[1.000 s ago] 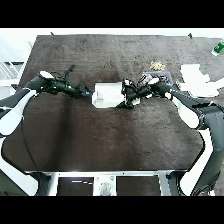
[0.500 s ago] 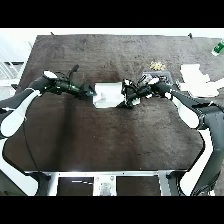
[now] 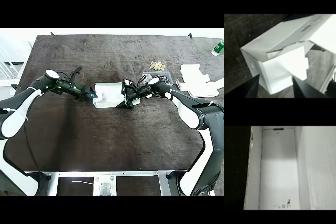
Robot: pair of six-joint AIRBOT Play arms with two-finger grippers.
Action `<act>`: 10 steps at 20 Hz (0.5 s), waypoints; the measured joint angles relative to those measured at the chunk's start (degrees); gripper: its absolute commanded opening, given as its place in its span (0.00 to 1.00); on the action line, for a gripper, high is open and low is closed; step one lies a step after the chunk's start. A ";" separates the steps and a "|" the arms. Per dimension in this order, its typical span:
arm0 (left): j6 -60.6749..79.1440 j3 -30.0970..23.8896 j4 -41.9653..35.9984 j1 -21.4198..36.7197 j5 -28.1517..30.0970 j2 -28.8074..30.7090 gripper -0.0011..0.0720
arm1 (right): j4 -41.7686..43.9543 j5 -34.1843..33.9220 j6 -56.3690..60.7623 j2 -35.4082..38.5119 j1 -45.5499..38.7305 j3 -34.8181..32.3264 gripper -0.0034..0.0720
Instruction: Fold the box and place the chain.
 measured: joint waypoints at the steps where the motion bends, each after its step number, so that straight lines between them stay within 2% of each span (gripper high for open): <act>1: -1.31 0.83 1.68 -0.61 -0.11 0.00 0.56 | 0.00 0.00 0.00 0.00 0.00 0.00 0.81; 10: -12.76 6.36 12.39 -5.25 1.22 0.00 0.56 | 0.00 0.00 0.02 0.00 0.00 0.00 0.81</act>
